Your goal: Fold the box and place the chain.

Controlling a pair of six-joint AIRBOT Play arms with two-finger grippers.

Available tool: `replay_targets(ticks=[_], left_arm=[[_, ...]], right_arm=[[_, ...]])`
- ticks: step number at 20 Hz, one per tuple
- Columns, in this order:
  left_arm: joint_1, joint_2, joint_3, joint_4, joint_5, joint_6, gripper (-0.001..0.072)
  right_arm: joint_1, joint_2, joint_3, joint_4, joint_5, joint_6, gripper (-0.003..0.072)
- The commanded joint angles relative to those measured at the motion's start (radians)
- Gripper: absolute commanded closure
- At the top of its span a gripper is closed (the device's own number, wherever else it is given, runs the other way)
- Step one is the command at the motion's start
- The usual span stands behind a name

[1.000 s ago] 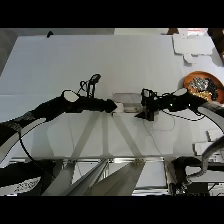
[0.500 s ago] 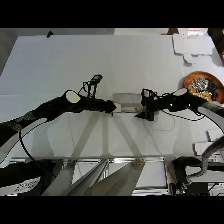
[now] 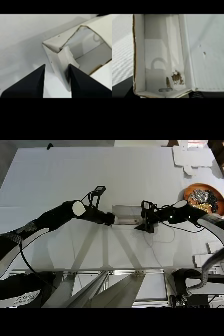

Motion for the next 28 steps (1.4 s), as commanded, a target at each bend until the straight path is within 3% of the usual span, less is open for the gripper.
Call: replay_targets(ticks=[1, 5, 9, 14, 19, 28], left_arm=[[-0.019, -0.001, 0.012, 0.155, -0.037, -0.127, 0.0398], [-0.034, -0.001, 0.047, 0.158, -0.053, -0.156, 0.0398], [-0.037, -0.026, 0.138, 0.236, -0.176, -0.272, 0.0398], [-0.085, -0.129, 0.262, 0.27, -0.277, -0.321, 0.0397], [-0.134, -0.24, 0.398, 0.417, -0.428, -0.441, 0.0397], [-0.146, -0.247, 0.424, 0.436, -0.419, -0.653, 0.0398]], right_arm=[[0.0, 0.0, 0.0, -0.001, 0.0, 0.0, 0.0186], [0.0, 0.0, 0.0, -0.001, 0.0, 0.0, 0.0186], [0.0, 0.0, 0.0, -0.001, 0.0, 0.0, 0.0186], [0.0, 0.0, 0.0, -0.001, 0.0, 0.0, 0.0186], [0.0, 0.0, 0.0, -0.001, 0.0, 0.0, 0.0186], [0.0, 0.0, 0.0, -0.001, 0.0, 0.0, 0.0186]])
